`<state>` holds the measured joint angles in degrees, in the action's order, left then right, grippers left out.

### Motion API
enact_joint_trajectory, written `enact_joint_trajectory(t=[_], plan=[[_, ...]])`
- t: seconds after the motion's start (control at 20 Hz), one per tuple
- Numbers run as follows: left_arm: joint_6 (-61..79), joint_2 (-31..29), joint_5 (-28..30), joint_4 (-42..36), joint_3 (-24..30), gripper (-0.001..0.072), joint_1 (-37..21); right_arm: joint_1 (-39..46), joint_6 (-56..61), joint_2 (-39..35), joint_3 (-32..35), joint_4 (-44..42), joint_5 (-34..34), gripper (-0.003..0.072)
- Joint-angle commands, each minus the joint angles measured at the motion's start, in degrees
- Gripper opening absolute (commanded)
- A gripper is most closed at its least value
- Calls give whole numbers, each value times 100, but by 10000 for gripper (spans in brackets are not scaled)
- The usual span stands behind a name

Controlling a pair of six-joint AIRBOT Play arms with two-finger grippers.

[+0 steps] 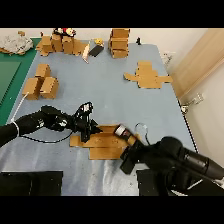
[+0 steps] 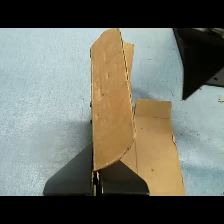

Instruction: Fold the box.

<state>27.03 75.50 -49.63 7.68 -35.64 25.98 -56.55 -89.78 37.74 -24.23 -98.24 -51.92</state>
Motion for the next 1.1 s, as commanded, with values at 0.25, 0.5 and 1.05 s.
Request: enact_joint_trajectory(t=[0.25,0.5,1.05], plan=[[0,2,0,2,0,13,4,-2216,83,605,243,3268,647,476],[0,2,-2,2,0,13,7,-2216,81,1025,240,3591,879,476],[0,2,2,2,0,13,7,-2216,107,1587,238,3963,1167,475]])
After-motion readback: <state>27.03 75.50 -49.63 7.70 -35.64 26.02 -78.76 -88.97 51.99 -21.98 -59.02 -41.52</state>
